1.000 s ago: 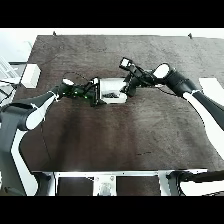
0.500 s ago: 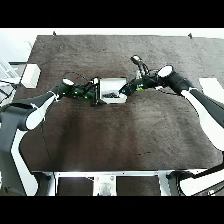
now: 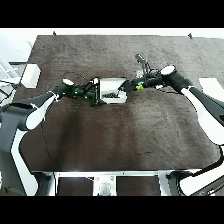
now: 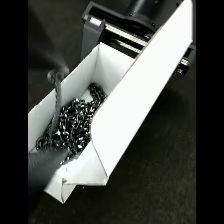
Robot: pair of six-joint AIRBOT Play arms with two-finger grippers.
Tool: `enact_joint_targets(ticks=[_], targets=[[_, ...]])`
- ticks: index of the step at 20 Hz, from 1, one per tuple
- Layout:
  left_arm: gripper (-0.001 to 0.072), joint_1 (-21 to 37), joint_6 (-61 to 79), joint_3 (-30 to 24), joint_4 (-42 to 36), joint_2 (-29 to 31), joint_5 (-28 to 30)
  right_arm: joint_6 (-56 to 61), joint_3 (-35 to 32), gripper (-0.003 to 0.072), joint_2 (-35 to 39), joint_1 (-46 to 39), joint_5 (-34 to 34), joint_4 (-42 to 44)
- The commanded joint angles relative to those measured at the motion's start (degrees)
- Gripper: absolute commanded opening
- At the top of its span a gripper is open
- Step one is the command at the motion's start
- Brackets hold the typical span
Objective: Fold the box and place the chain.
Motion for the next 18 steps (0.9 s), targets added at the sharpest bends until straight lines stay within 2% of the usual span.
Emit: enact_joint_targets(ticks=[1, 2, 3, 4, 7, 10, 12, 13, 14, 16, 17, 18], targets=[[0.0289, -0.04, 0.04, -0.02, 0.02, 0.00, 0.61, 0.96, 2.67, 0.0358, -0.04, 0.02, 4.81, 0.48], [0.0289, -0.07, 0.02, -0.02, 0.00, 0.02, 0.94, 0.26, 2.51, 0.0371, -0.33, 0.22, 1.42, -1.44], [0.0289, -0.07, 0.02, -0.02, 0.00, 0.02, 0.31, 3.61, 2.89, 0.0424, -0.55, 0.17, 2.45, -2.64], [0.0289, 0.09, 0.02, -0.02, 0.02, 0.02, 0.00, 4.24, 3.28, 0.0418, -0.46, 0.07, 5.18, -2.36], [0.0289, -0.11, 0.02, -0.02, -0.07, 0.00, 0.20, 3.93, 3.15, 0.0416, -0.57, 0.52, 3.21, -6.75], [0.0289, -0.11, 0.02, -0.02, -0.04, 0.02, 0.37, 4.22, 3.17, 0.0336, -0.55, 0.39, 3.06, -7.21], [0.0289, -0.11, 0.02, -0.02, -0.07, 0.02, 0.37, 4.24, 3.17, 0.0204, -0.55, 0.42, 3.06, -7.34], [0.0289, -0.11, 0.02, -0.02, -0.07, 0.02, 0.37, 4.22, 3.17, 0.0172, -0.55, 0.42, 3.04, -7.34], [0.0289, -0.11, 0.02, -0.02, -0.07, 0.02, 0.44, 4.22, 3.17, 0.0172, -0.55, 0.44, 3.06, -7.37], [0.0289, -0.11, 0.02, -0.02, -0.07, 0.02, 0.37, 2.84, 3.17, 0.0031, -0.55, 0.52, 3.02, -7.02], [0.0289, -0.11, 0.02, -0.02, -0.07, 0.02, 0.37, 2.71, 3.17, 0.0034, -0.55, 0.52, 2.67, -6.91], [0.0289, -0.11, 0.02, -0.02, -0.07, 0.02, 0.42, 2.73, 3.17, 0.0271, -0.55, 0.52, 2.64, -6.91]])
